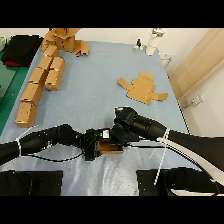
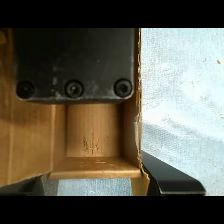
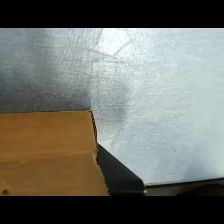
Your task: Fold the box.
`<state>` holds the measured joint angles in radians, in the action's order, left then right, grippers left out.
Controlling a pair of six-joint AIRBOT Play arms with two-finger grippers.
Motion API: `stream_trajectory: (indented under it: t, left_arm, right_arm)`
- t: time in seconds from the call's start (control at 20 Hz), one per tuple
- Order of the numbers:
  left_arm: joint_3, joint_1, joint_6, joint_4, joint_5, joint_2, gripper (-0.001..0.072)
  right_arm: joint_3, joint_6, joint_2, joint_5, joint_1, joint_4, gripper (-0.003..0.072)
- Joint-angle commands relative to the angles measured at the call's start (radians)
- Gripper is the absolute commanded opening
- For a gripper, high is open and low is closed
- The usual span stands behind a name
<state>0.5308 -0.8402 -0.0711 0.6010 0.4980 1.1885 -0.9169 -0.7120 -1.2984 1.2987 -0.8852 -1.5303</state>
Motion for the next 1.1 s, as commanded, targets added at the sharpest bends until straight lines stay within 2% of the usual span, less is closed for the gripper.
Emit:
stream_trajectory:
  t: [0.0,0.05,0.1,0.55,0.75,0.85,0.9,0.95,1.0,1.05]
  left_arm:
    - [0.0,0.0,0.003,0.001,0.0,0.0,0.0474]
    - [0.0,0.0,0.003,0.001,0.0,0.0,0.0474]
    - [0.0,0.0,0.003,0.001,0.0,0.0,0.0474]
    - [0.0,0.0,0.003,0.001,0.0,0.0,0.0474]
    - [0.0,0.0,0.003,0.001,0.0,0.0,0.0474]
    - [0.0,0.0,0.003,0.001,0.0,0.0,0.0474]
    - [0.0,0.0,0.003,0.001,0.0,0.0,0.0474]
    - [0.0,0.0,0.003,0.001,0.0,0.0,0.0474]
    - [0.0,0.0,0.003,0.001,0.0,0.0,0.0474]
    - [0.0,0.0,0.003,0.001,0.0,0.0,0.0474]
  right_arm:
    - [-0.002,-0.018,-0.001,-0.003,-0.002,0.002,0.0032]
    - [-0.002,-0.018,0.003,-0.003,-0.002,-0.003,0.021]
    - [-0.002,-0.019,0.01,-0.003,-0.002,-0.007,0.0306]
    - [-0.002,-0.021,0.153,0.027,-0.002,-0.041,0.0306]
    - [-0.002,-0.006,0.237,0.111,-0.001,-0.041,0.0306]
    - [-0.002,-0.002,0.266,0.187,0.001,0.007,0.029]
    - [-0.002,-0.003,0.271,0.231,0.005,0.056,0.0203]
    - [0.0,-0.005,0.271,0.258,0.022,0.101,0.0041]
    - [0.006,-0.047,0.269,0.248,0.059,0.142,0.0003]
    - [0.016,-0.115,0.264,0.191,0.127,0.138,0.0003]
